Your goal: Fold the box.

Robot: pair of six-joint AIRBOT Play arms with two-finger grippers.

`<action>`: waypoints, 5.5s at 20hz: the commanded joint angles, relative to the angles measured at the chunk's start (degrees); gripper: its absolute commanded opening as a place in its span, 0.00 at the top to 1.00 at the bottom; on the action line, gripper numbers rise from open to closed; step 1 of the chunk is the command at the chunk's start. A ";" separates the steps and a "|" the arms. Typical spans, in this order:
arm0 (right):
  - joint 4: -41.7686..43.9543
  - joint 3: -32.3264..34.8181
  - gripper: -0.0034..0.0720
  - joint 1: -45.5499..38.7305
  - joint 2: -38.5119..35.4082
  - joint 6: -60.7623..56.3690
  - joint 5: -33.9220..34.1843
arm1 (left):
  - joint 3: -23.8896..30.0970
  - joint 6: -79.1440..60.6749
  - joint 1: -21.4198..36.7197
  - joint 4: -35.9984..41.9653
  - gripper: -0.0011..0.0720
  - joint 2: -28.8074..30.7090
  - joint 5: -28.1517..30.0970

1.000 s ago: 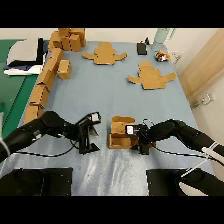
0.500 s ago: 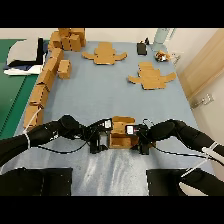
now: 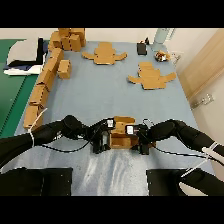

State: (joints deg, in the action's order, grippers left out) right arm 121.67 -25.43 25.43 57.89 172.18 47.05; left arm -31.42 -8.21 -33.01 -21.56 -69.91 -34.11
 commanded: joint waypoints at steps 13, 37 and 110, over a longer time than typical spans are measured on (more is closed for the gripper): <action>0.00 -0.04 0.33 -0.02 -0.04 -0.02 -0.02 | -2.10 -2.95 -2.01 -0.33 0.03 -2.97 1.16; 0.00 -0.04 0.33 -0.02 -0.04 -0.02 -0.02 | -2.58 -3.85 -2.36 -0.52 0.19 -3.69 1.09; -8.87 -18.16 0.02 -0.44 -0.94 -62.99 32.54 | -2.58 -3.82 -2.34 -0.50 0.19 -3.67 1.09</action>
State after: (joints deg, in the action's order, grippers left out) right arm 108.75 -43.11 24.99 56.99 123.07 78.91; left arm -33.93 -12.01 -35.38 -22.06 -73.58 -33.04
